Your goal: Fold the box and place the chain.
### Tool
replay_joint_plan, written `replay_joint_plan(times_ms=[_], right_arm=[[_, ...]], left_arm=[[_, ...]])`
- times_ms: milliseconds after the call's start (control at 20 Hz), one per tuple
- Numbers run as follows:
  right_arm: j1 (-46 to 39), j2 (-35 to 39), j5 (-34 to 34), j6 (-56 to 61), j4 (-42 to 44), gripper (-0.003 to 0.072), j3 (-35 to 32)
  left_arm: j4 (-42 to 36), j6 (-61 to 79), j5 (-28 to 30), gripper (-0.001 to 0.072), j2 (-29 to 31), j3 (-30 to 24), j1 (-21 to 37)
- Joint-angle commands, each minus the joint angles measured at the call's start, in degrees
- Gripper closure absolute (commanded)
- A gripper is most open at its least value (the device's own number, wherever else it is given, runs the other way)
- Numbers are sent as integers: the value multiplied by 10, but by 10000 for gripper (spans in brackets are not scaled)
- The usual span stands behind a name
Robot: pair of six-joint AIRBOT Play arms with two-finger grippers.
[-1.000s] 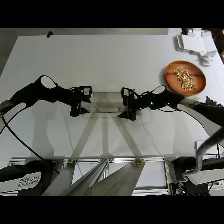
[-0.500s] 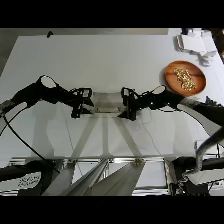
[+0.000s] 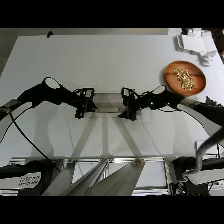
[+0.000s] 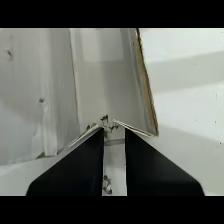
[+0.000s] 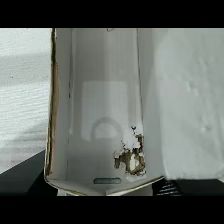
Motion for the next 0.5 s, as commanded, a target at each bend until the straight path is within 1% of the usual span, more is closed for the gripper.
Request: replay_joint_plan(times_ms=[0,100,150,200,250,300,350,400,450], right_arm=[[0,0,0,0,1,145,0],[0,0,0,0,1,145,0],[0,0,0,0,1,145,0],[0,0,0,0,1,145,0],[0,0,0,0,1,145,0],[0,0,0,0,1,145,0],[0,0,0,0,1,145,0],[0,0,0,0,1,145,0],[0,0,0,0,1,145,0]], left_arm=[[-20,-4,24,547,-11,0,-6],[-20,-27,37,400,-11,0,-6],[-19,-39,38,385,-11,0,-5],[-19,-45,37,386,-11,0,-5],[-19,-52,37,394,-11,0,-5],[-19,-52,33,447,-10,0,-5],[-19,-52,27,550,-8,0,-4],[-17,-52,22,585,-3,0,0],[-17,-52,15,570,4,0,7]])
